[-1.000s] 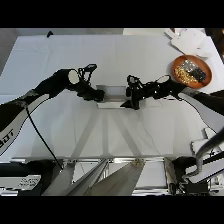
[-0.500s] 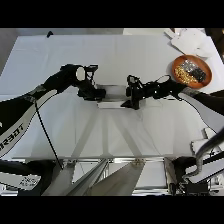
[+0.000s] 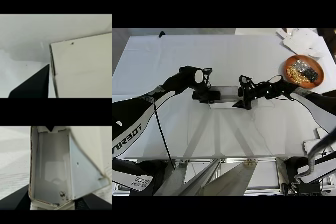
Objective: Fold the box and place the chain.
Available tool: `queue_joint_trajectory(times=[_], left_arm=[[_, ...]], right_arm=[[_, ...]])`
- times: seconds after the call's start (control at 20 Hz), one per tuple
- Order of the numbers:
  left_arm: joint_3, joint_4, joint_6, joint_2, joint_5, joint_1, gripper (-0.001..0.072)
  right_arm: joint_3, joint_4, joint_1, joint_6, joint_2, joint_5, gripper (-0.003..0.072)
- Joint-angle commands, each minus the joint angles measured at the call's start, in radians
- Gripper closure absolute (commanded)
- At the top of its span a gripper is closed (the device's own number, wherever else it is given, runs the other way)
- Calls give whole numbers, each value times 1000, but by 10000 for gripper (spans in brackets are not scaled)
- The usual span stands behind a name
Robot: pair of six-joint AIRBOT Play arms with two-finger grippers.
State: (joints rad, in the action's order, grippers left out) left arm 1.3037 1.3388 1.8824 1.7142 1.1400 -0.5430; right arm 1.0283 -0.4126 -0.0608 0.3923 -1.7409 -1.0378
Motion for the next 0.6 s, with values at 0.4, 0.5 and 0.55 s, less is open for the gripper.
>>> queue_joint_trajectory(times=[0.4,0.5,0.55], left_arm=[[18,23,11,3,-11,-32,700],[18,19,11,3,-10,-32,689],[18,15,11,3,-10,-32,652]], right_arm=[[0,2,0,-1,0,2,240],[0,2,0,-2,0,2,240],[0,2,0,-1,0,2,240]])
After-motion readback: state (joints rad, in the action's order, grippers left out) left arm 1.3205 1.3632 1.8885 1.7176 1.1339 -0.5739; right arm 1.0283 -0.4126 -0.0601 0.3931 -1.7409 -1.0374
